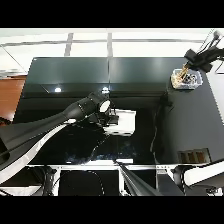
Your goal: Fold the box and place the chain.
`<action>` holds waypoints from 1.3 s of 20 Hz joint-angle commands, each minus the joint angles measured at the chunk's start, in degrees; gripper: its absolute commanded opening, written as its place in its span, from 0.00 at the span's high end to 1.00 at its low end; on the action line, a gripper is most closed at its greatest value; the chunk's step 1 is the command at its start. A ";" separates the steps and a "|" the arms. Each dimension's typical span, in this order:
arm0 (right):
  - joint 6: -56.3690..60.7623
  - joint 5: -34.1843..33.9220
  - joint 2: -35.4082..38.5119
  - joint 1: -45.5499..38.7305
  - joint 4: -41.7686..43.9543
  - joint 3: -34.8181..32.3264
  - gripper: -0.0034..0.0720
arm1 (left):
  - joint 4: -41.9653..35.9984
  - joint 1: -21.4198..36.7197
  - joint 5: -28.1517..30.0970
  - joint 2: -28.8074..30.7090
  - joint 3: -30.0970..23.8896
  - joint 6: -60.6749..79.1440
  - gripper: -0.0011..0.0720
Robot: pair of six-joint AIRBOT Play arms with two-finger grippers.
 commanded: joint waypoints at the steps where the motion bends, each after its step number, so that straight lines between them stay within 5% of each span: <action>1: -9.84 3.45 9.97 -0.24 0.90 0.04 0.93 | 0.00 0.02 0.39 0.02 0.00 0.02 0.94; 10: -15.56 3.26 26.60 -0.24 7.08 0.04 0.94 | 0.00 0.02 0.24 0.02 0.00 0.02 0.94; 26: -25.92 15.23 31.58 -0.15 37.75 2.60 0.93 | 0.02 0.02 0.11 0.02 0.00 0.02 0.94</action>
